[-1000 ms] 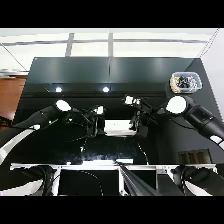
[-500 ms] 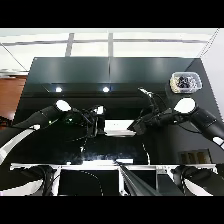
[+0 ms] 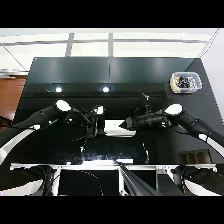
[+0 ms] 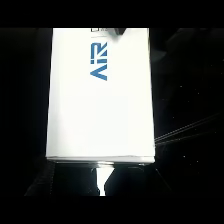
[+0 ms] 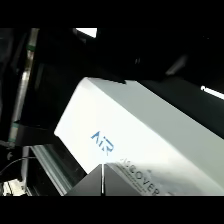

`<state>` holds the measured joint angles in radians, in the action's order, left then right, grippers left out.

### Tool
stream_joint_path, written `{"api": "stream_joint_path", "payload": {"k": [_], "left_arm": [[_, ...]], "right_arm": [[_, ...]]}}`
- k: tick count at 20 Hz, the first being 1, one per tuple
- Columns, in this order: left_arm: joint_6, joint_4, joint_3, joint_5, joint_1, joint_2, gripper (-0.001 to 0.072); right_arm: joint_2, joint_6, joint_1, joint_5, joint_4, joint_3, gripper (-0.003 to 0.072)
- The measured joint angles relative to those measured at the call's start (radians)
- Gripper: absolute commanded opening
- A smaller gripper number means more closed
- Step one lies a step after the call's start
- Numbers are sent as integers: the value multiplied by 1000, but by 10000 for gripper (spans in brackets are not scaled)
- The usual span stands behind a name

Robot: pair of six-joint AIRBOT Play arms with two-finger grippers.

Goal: Fold the box and place the chain.

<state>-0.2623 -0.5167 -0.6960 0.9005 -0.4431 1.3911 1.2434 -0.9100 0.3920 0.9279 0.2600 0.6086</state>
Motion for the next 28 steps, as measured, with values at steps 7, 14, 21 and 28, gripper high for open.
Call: {"api": "stream_joint_path", "payload": {"k": [7,14,21,28], "left_arm": [[-1,-1,0,0,0,0,448],[3,2,0,1,0,0,448],[28,-8,-16,47,6,-7,509],[179,-193,-78,160,26,-58,720]], "right_arm": [[34,-34,2,-16,51,-2,11],[37,-28,-1,-2,78,14,13],[-87,-23,-136,264,129,117,15],[-296,-77,-423,433,248,147,16]]}}
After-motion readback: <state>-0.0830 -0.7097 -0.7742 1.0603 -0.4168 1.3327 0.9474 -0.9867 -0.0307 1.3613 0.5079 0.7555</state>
